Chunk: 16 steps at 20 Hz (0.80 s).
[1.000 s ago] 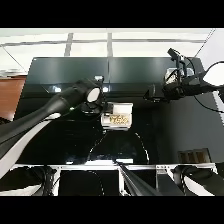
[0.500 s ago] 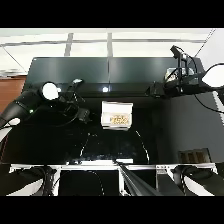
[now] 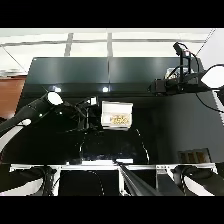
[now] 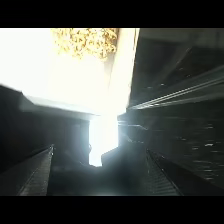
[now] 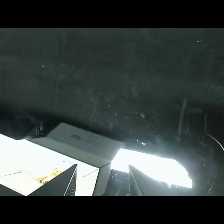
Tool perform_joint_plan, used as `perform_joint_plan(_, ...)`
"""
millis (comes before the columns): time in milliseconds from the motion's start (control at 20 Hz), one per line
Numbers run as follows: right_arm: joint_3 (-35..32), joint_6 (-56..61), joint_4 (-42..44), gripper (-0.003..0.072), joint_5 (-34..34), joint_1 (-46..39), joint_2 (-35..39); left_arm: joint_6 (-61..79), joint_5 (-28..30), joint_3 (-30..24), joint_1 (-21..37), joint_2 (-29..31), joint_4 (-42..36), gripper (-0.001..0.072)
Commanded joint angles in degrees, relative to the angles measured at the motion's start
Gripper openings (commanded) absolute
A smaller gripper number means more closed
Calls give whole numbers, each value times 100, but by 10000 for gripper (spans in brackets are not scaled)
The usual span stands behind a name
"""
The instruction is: Fold the box and place the chain.
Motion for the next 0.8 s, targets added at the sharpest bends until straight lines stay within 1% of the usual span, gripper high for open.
perform_joint_plan(0, -2, 2, -48, 381, -144, 2, -2, 1021, 236, 72, 7, -278, -361, 711)
perform_joint_plan(100, -2, 4, -44, 382, -164, 2, -2, 1176, 199, 162, -13, -476, -678, 712)
perform_joint_plan(300, -2, 4, -24, 381, -79, 2, -2, 1209, 133, 273, -22, -675, -1075, 712)
perform_joint_plan(450, -2, 4, -22, 382, -79, 2, -2, 1316, 101, 269, -103, -708, -1054, 712)
perform_joint_plan(750, -2, 2, -26, 381, -83, 2, -2, 1261, 437, 278, -186, -721, -1091, 707)
